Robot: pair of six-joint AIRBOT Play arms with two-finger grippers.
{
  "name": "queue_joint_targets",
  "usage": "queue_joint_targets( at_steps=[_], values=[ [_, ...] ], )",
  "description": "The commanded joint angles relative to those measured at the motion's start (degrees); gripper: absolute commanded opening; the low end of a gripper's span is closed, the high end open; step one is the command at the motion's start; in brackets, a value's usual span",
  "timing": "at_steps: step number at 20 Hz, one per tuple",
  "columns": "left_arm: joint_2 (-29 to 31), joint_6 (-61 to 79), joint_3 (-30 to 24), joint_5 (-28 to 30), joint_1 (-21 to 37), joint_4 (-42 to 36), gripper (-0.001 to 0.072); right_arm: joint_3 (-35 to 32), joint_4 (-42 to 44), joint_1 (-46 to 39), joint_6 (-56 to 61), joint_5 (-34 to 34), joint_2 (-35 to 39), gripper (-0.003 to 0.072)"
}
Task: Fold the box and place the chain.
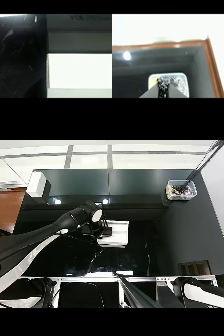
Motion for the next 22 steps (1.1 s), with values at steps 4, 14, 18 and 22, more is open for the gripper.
queue_joint_targets(
  at_steps=[4, 14, 18, 22],
  values=[
    [0.0, 0.0, 0.0, 0.0, 0.0, 0.0, 0.0027, 0.0, 6.2, 0.3, -1.4, -0.1, 11.8, 0.0013],
    [0.0, 0.0, 0.0, 0.1, 0.0, 0.0, 0.0027, 6.5, 23.6, 6.2, -4.0, 1.6, 16.0, 0.0014],
    [0.0, 0.0, 0.0, 0.1, 0.0, 0.0, 0.0027, 6.5, 25.4, 7.4, -2.9, 4.6, 16.0, 0.0015],
    [0.0, 0.0, 0.0, 0.1, 0.0, 0.0, 0.0027, 6.5, 30.5, 7.4, -3.0, 5.7, 16.0, 0.0015]
  ],
)
